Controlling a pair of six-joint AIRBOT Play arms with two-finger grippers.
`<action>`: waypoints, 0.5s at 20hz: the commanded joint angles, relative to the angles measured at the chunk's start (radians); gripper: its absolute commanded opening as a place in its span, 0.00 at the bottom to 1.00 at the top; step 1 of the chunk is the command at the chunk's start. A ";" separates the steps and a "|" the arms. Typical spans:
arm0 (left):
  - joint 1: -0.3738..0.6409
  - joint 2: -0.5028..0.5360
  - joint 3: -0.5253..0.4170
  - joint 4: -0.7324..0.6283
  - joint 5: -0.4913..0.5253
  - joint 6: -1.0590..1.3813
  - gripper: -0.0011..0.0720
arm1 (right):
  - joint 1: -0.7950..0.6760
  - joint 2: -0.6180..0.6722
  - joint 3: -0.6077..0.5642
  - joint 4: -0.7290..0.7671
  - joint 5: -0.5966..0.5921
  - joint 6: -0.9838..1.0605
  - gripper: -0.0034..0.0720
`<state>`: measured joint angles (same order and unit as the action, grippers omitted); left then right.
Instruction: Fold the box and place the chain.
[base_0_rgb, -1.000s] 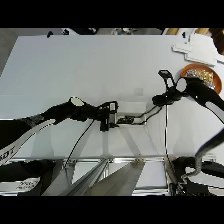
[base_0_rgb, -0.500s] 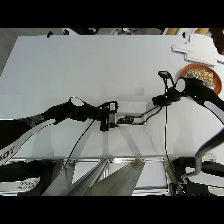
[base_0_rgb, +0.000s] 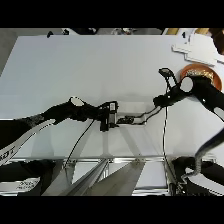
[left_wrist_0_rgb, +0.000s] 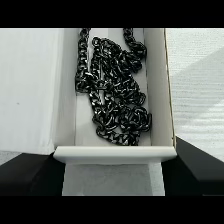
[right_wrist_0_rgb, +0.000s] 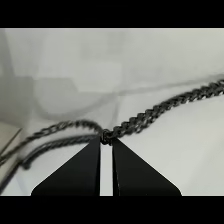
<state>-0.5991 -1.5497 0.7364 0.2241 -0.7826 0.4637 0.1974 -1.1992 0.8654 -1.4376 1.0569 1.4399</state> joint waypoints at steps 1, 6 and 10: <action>0.000 0.000 0.000 0.000 0.000 0.000 0.13 | 0.069 0.138 0.001 0.040 0.050 0.000 0.07; 0.000 0.000 0.000 0.000 0.000 0.000 0.13 | 0.203 0.272 0.001 0.253 -0.001 -0.008 0.07; 0.000 0.000 0.000 0.000 0.000 0.000 0.13 | 0.320 0.294 0.001 0.324 -0.045 -0.008 0.07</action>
